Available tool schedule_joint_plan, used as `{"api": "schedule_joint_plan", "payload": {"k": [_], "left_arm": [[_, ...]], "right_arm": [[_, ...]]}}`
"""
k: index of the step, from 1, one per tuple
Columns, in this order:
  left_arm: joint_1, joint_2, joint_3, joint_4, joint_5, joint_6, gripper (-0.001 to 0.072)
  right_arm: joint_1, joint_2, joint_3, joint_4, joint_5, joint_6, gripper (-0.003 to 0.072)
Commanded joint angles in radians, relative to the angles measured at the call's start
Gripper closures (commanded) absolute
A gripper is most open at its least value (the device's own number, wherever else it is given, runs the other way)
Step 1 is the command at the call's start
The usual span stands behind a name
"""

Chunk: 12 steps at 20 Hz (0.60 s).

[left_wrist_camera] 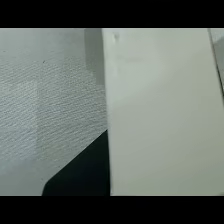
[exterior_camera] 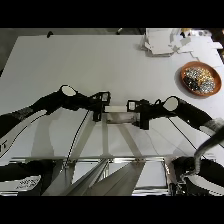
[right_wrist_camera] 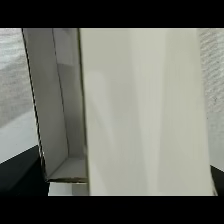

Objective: Fold the box and place the chain.

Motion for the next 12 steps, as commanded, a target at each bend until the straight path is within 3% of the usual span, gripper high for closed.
{"api": "schedule_joint_plan", "payload": {"k": [1, 9, 12], "left_arm": [[-0.001, 0.000, 0.000, 0.000, 0.002, 0.000, 0.0701], [-0.001, 0.000, 0.000, 0.000, 0.002, 0.000, 0.0701], [-0.001, 0.000, 0.000, 0.000, 0.002, 0.000, 0.0701]], "right_arm": [[0.000, -0.020, 0.001, 0.006, 0.009, -0.004, 0.0176], [0.000, -0.027, 0.001, 0.006, 0.008, -0.003, 0.0178], [0.000, -0.027, 0.001, 0.006, 0.008, -0.003, 0.0283]]}}
